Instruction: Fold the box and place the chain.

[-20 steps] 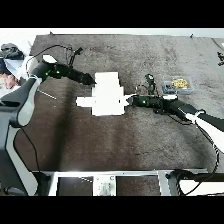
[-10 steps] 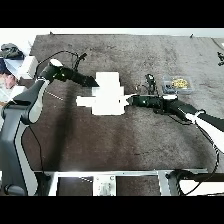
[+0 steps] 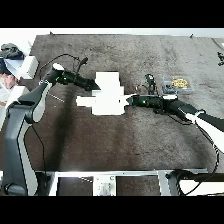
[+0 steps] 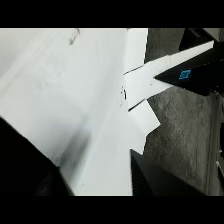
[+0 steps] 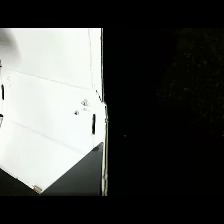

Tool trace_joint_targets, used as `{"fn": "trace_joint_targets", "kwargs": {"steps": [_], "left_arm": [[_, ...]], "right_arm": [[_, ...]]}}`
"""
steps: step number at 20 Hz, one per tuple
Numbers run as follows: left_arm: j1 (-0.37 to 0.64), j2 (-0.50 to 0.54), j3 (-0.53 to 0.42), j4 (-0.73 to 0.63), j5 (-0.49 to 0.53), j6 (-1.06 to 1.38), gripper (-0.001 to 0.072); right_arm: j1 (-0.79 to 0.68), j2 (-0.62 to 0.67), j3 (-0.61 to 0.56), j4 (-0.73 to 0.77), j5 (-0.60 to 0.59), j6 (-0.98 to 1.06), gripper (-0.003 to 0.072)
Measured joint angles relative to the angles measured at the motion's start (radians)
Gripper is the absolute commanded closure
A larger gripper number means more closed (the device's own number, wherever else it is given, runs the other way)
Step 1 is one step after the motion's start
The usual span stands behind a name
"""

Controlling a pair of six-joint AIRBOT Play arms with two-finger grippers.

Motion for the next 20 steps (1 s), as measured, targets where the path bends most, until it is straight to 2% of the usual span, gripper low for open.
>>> {"fn": "trace_joint_targets", "kwargs": {"steps": [3,5,13,14,15,17,18,20], "left_arm": [[0.0,-0.007,0.0,-0.006,-0.009,0.002,0.0297],[0.0,-0.01,0.0,-0.009,-0.012,0.003,0.0365],[0.0,-0.011,0.0,-0.024,-0.017,0.004,0.0367],[0.0,-0.011,0.0,-0.024,-0.017,0.004,0.047],[0.0,-0.011,0.0,-0.023,-0.017,0.003,0.0605],[0.0,-0.011,0.0,-0.021,-0.018,0.004,0.0631],[0.0,-0.011,0.0,-0.02,-0.018,0.004,0.0697],[0.0,-0.011,0.001,-0.024,-0.026,0.012,0.0697]], "right_arm": [[0.0,0.0,0.0,0.0,0.0,-0.002,0.0702],[0.0,0.0,0.0,0.0,0.0,-0.003,0.0702],[0.0,0.0,0.0,0.0,0.001,-0.004,0.0702],[0.0,0.0,0.0,0.0,0.001,-0.004,0.0702],[0.0,0.0,0.0,0.0,0.001,-0.004,0.0702],[0.0,0.0,0.0,0.0,0.001,-0.005,0.0701],[0.0,0.0,0.0,0.0,0.001,-0.008,0.0701],[0.0,0.0,0.0,0.0,0.002,-0.016,0.0698]]}}
